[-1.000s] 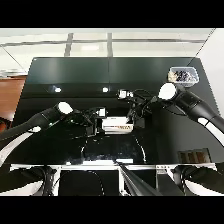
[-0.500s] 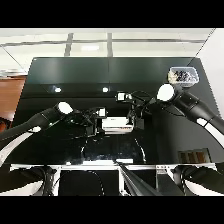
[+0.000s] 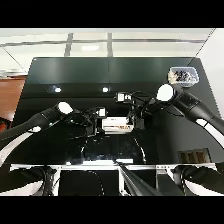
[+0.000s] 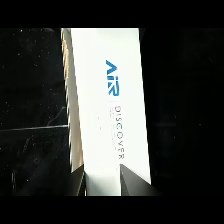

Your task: Fold the box and place the chain.

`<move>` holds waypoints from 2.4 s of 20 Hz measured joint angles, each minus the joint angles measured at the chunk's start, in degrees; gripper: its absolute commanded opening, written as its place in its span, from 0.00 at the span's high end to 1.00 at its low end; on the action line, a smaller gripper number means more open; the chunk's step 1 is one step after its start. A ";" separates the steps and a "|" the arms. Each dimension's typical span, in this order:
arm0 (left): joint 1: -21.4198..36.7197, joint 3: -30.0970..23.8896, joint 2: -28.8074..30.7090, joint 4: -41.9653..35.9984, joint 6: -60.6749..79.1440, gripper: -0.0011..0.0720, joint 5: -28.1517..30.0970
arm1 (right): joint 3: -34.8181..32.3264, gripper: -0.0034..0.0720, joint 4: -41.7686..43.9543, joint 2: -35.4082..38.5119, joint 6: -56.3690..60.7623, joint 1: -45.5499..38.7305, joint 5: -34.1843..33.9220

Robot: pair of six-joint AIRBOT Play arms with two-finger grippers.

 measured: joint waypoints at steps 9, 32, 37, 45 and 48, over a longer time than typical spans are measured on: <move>0.00 0.00 0.00 0.00 0.04 0.50 0.00 | -0.09 0.54 -2.21 -0.02 0.17 0.59 1.42; 0.00 0.00 -0.02 0.04 0.00 0.50 -0.09 | -0.55 0.94 -1.11 5.51 22.80 -5.38 7.37; 0.00 0.00 -0.02 0.02 0.00 0.50 -0.07 | -7.76 0.93 14.56 6.03 30.51 -9.07 7.17; 0.00 0.00 -0.02 0.00 0.00 0.50 -0.02 | -13.51 0.93 31.82 1.81 33.33 -5.90 -5.62; 0.00 0.00 0.00 0.02 0.00 0.50 -0.02 | -13.81 0.93 31.74 -0.39 33.77 -5.11 -7.85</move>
